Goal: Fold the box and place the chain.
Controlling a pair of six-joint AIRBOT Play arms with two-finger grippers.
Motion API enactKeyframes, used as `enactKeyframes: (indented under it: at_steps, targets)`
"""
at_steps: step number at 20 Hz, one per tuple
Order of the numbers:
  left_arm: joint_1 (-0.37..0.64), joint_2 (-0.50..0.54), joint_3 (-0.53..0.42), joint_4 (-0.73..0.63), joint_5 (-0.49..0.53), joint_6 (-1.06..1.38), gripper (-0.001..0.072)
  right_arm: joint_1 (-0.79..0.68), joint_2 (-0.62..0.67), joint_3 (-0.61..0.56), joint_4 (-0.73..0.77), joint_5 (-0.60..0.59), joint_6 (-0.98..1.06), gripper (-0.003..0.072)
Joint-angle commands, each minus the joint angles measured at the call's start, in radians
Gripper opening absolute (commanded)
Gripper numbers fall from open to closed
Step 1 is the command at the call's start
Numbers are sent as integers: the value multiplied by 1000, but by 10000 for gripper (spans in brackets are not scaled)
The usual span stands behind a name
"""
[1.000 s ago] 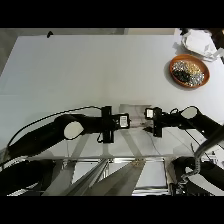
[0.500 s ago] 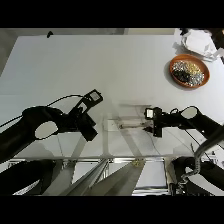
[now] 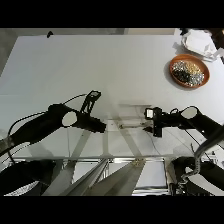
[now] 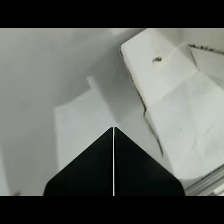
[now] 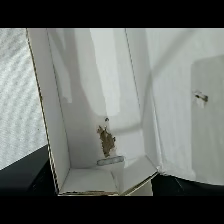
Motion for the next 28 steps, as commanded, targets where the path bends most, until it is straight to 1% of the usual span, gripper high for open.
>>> enactKeyframes:
  at_steps: [1, 5, 7, 9, 12, 18, 19, 20, 21, 23, 24, 28]
  targets:
    - [0, -68, 0, -86, 88, 26, 7, 0, 0, 0, 0, 0, 0, 400]
    - [0, -68, 0, -87, 110, 32, 6, 0, 0, 0, 0, 0, 0, 400]
    - [0, -69, 0, -116, 116, 85, 8, 0, 0, 0, 0, 0, 0, 400]
    - [-6, -89, 0, -146, 146, 89, 8, 0, 0, 0, 0, 0, 0, 400]
    - [-6, -127, 0, -152, 140, 89, 8, 0, 0, 0, 0, 0, 0, 400]
    - [-6, -141, 0, -158, 148, 95, 6, 0, 0, 0, 0, 0, 0, 400]
    - [-6, -141, 0, -184, 167, 112, 6, 0, 0, 0, 0, 0, 0, 400]
    - [-6, -141, 0, -238, 186, 141, 6, 0, 0, 0, 0, 0, 0, 400]
    - [-6, -141, 0, -320, 205, 201, 6, 0, 0, 0, 0, 0, 0, 400]
    - [-6, -141, 0, -448, 210, 313, 7, 0, 0, 0, 0, 0, 0, 400]
    - [-6, -141, 0, -481, 210, 336, 8, 0, 0, 0, 0, 0, 0, 400]
    - [-6, -139, 0, -487, 206, 340, 8, 0, 1, 0, -2, 0, 0, 400]
